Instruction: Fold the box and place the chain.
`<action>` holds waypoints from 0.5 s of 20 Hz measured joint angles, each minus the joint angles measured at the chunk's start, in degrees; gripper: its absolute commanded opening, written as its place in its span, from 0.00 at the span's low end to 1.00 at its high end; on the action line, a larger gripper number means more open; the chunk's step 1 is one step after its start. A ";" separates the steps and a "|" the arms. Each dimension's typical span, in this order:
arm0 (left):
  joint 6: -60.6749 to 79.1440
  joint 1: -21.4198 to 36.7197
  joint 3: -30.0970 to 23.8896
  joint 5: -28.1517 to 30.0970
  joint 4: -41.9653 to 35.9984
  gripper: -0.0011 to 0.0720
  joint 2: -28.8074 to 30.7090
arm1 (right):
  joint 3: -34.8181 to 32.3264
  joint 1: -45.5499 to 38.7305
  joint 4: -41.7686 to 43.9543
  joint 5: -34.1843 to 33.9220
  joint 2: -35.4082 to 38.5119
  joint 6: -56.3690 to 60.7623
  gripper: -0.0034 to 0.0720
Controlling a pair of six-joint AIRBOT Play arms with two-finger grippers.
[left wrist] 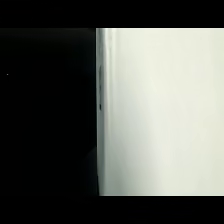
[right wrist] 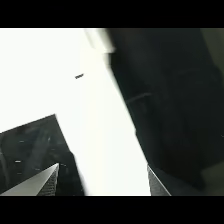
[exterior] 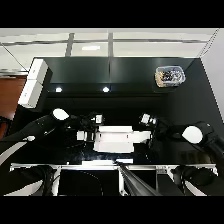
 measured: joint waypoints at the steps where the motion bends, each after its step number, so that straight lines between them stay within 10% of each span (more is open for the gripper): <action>1: -0.42 -0.09 -0.02 0.04 0.26 0.05 0.00 | -0.52 1.25 0.13 -0.72 -0.13 -0.50 0.89; 10: -5.66 -0.98 0.00 0.50 6.64 0.05 -0.04 | -2.64 6.12 2.03 -4.33 -0.48 -4.59 0.89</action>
